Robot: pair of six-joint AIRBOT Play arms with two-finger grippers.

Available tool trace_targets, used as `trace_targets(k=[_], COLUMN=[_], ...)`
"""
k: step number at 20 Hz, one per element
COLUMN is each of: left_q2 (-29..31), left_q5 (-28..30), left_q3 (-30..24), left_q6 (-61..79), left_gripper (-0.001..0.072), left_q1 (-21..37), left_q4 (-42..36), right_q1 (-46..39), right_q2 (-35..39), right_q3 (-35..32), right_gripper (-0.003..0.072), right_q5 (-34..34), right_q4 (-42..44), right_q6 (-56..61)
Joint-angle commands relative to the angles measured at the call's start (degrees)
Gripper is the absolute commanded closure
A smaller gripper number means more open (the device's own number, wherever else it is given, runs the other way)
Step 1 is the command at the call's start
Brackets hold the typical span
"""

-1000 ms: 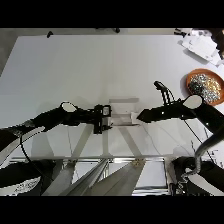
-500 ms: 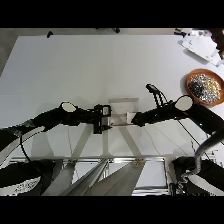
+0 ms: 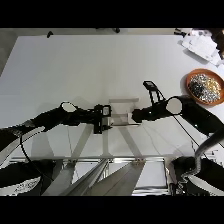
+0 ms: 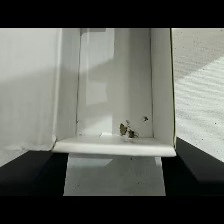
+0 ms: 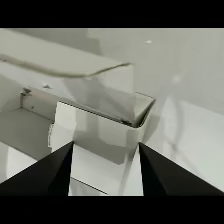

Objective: Fold the box and place the chain.

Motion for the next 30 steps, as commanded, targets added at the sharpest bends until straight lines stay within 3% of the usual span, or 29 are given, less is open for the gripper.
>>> trace_targets(k=[1, 6, 10, 17, 24, 25, 27, 28, 30], left_q2=[0.0, 0.0, 0.0, 0.0, 0.0, 0.0, 0.0, 0.0, 0.0], left_q5=[0.0, 0.0, 0.0, 0.1, 0.0, 0.0, 0.1, 0.0, 0.1], left_q3=[0.0, 0.0, 0.0, 0.0, 0.0, 0.0, 0.0, 0.0, 0.0], left_q6=[-0.1, -0.1, -0.1, -0.1, -0.1, -0.1, -0.1, -0.1, -0.1], left_gripper=[0.0390, 0.0390, 0.0390, 0.0390, 0.0390, 0.0390, 0.0390, 0.0390, 0.0390], left_q1=[0.0, 0.0, 0.0, 0.0, 0.0, 0.0, 0.0, 0.0, 0.0], left_q4=[-0.1, -0.1, -0.1, -0.1, -0.1, -0.1, -0.1, -0.1, -0.1], right_q1=[2.6, 5.8, 7.6, 10.0, 10.5, 10.9, 11.6, 11.9, 12.1], right_q2=[-0.9, -6.6, -12.2, -15.3, -15.6, -15.6, -15.6, -15.6, -15.6], right_q3=[0.6, 4.7, 10.2, 10.6, 10.6, 10.6, 10.6, 10.6, 11.0], right_gripper=[0.0276, 0.0275, 0.0273, 0.0290, 0.0582, 0.0655, 0.0636, 0.0514, 0.0475], right_q5=[-0.2, 0.3, 5.7, 9.0, 8.9, 8.5, 7.7, 7.4, 8.1], right_q4=[-6.0, -6.7, -8.2, -14.3, -14.9, -14.9, -14.9, -14.9, -14.9], right_q6=[7.7, 10.7, 14.3, 23.3, 24.1, 24.1, 24.8, 25.2, 25.6])
